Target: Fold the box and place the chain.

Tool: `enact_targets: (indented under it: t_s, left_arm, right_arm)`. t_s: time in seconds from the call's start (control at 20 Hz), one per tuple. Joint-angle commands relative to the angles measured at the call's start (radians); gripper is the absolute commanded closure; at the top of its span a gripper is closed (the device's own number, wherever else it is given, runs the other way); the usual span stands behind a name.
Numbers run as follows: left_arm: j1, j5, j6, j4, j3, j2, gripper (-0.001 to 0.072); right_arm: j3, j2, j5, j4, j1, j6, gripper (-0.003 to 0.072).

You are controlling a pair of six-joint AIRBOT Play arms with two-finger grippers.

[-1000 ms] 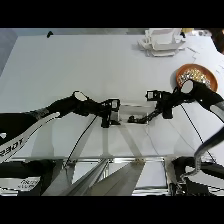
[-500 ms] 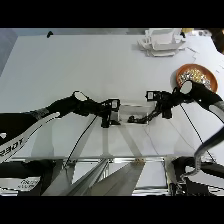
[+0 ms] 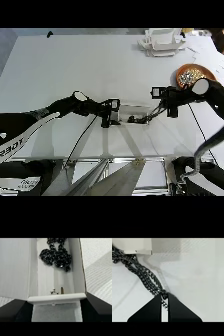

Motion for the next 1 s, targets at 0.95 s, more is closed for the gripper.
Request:
enact_targets:
  t_s: [0.95]
  left_arm:
    - [0.0, 0.0, 0.0, 0.0, 0.0, 0.0, 0.0625]
  right_arm:
    - [-0.006, 0.349, -0.05, 0.476, 0.163, 0.533, 0.0666]
